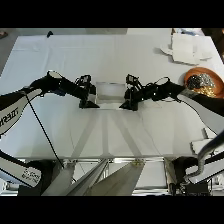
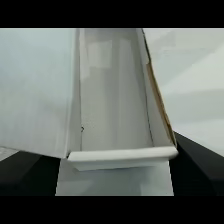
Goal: Fold the box and place the chain.
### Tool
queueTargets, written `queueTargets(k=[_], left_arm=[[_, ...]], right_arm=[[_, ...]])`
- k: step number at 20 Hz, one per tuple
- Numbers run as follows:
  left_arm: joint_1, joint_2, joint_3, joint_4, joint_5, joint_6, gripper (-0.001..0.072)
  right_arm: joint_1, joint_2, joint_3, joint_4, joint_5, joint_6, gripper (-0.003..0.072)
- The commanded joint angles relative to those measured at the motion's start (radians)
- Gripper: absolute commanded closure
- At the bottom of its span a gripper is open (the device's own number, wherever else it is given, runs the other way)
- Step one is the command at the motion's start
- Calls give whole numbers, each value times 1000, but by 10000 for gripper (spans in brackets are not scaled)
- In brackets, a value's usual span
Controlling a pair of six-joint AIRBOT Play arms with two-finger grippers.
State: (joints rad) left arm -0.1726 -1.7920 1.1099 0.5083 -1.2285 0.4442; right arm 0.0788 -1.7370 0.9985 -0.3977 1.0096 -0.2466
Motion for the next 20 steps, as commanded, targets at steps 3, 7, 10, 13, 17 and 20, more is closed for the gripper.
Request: queueTargets(k=[3,7,10,13,17,20], left_arm=[[-29,2,0,43,29,-53,7],[-33,2,0,50,39,-60,117],[-33,2,0,50,38,-60,390],[-33,2,0,50,36,-60,390],[-33,2,0,50,35,-60,389],[-33,2,0,50,35,-60,389]], right_arm=[[0,0,0,0,0,0,379],[0,0,0,0,0,0,379],[0,0,0,0,0,0,379],[0,0,0,0,0,0,379],[0,0,0,0,0,0,379],[0,0,0,0,0,0,379]])
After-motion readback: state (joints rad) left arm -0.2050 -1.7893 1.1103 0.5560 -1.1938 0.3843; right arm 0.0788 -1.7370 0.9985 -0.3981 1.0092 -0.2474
